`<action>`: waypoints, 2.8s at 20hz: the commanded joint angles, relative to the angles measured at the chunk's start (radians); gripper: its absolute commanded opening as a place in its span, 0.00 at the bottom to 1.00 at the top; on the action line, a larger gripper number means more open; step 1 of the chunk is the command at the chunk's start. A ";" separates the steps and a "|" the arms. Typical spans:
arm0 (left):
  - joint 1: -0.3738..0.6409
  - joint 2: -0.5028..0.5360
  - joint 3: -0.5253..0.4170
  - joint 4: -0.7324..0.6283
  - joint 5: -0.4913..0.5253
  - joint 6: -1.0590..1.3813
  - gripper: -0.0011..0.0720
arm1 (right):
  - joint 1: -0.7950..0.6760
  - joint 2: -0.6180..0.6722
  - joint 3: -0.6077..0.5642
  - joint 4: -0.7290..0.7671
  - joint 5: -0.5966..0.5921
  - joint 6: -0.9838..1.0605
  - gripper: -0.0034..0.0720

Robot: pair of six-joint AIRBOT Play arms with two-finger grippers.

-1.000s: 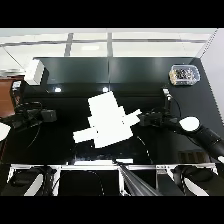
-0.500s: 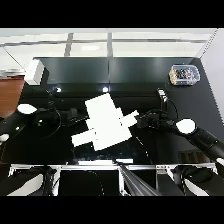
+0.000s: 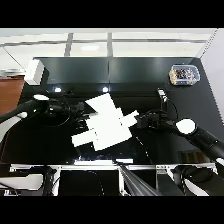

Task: Fold the box and place the chain.

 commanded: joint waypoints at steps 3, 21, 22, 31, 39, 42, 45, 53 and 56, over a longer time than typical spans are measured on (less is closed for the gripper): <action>-0.111 -0.177 0.222 0.203 -0.268 0.057 0.66 | 0.001 0.001 0.000 0.001 0.000 0.000 0.06; -0.111 -0.206 0.348 0.265 -0.303 0.184 0.09 | 0.001 0.001 -0.001 0.000 0.005 0.000 0.06; -0.111 -0.206 0.348 0.265 -0.297 0.193 0.05 | 0.001 0.001 0.000 -0.005 0.005 -0.002 0.06; -0.147 -0.042 0.310 0.195 -0.236 0.362 0.04 | -0.073 0.018 0.298 -0.690 0.431 -0.010 0.98; -0.358 0.084 0.146 0.267 0.264 1.021 0.04 | -0.073 0.016 0.338 -0.702 0.459 -0.016 0.98; -0.428 0.076 0.147 0.366 0.397 1.054 0.04 | -0.072 0.016 0.296 -0.634 0.453 -0.235 0.98; -0.444 0.073 0.147 0.371 0.450 1.040 0.05 | -0.072 0.014 0.218 -0.553 0.427 -0.408 0.98; -0.441 0.071 0.147 0.347 0.442 1.013 0.05 | -0.008 -0.036 0.099 -0.297 0.456 -0.891 0.98; -0.441 0.071 0.147 0.348 0.443 1.013 0.05 | 0.031 -0.081 0.099 -0.297 0.452 -0.986 0.98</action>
